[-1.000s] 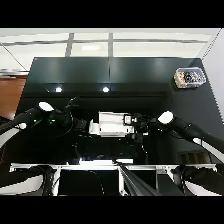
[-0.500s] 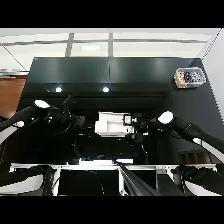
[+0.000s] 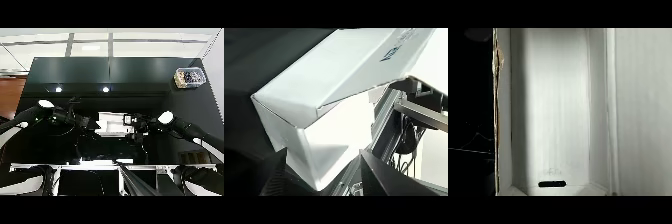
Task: Fold the box and place the chain.
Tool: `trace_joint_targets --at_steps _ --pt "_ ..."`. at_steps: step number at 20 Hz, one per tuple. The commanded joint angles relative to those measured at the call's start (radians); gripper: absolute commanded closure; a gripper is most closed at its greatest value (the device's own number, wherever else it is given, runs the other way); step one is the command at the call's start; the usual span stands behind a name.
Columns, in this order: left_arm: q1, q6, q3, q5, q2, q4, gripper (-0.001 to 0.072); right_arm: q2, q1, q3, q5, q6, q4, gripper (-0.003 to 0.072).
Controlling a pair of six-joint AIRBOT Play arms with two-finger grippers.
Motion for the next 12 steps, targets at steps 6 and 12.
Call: trace_joint_targets --at_steps 6,12 --pt "-0.025 -0.1 0.007 0.05 0.015 0.034 0.0189 0.001 0.0 0.001 0.0 0.0 0.0 0.0198" --pt "-0.155 -0.402 0.106 0.161 0.087 0.275 0.0197 0.001 0.0 0.001 0.0 0.0 0.0 0.0198"
